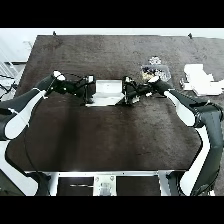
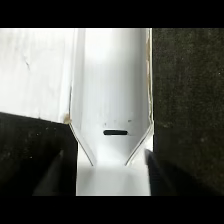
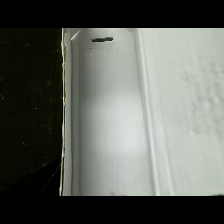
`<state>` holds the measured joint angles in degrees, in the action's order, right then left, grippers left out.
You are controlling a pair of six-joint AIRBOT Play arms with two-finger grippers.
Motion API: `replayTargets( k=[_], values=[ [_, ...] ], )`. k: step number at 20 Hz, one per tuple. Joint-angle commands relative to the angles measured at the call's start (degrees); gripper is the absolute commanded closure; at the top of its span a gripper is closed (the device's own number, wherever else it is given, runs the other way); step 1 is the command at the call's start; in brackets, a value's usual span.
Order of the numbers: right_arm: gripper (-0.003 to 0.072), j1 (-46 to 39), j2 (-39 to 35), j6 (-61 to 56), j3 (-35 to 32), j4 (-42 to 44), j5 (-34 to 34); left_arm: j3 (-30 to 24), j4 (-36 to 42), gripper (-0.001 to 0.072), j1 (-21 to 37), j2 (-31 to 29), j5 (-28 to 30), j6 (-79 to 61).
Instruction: Fold the box and place the chain.
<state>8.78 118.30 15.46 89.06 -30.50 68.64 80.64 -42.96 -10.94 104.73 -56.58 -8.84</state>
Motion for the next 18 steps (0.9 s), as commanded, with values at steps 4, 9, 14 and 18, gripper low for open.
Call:
replayTargets(
  k=[4,9,14,18],
  values=[
    [0.0205,0.0,0.0,0.0,0.0,0.0,0.0,0.0,1.0,0.024,-0.1,0.7,-1.1,-1.7],
    [0.0205,0.0,0.0,0.0,0.0,0.0,0.0,0.0,1.1,0.0245,-1.5,1.4,-0.2,-2.8],
    [0.0205,0.0,0.0,0.0,0.0,0.0,0.0,0.0,1.1,0.048,-1.5,1.4,1.7,-2.8],
    [0.0205,0.0,0.0,0.0,0.0,0.0,0.0,0.0,5.1,0.048,-1.5,1.5,0.9,-4.2]
  ],
)
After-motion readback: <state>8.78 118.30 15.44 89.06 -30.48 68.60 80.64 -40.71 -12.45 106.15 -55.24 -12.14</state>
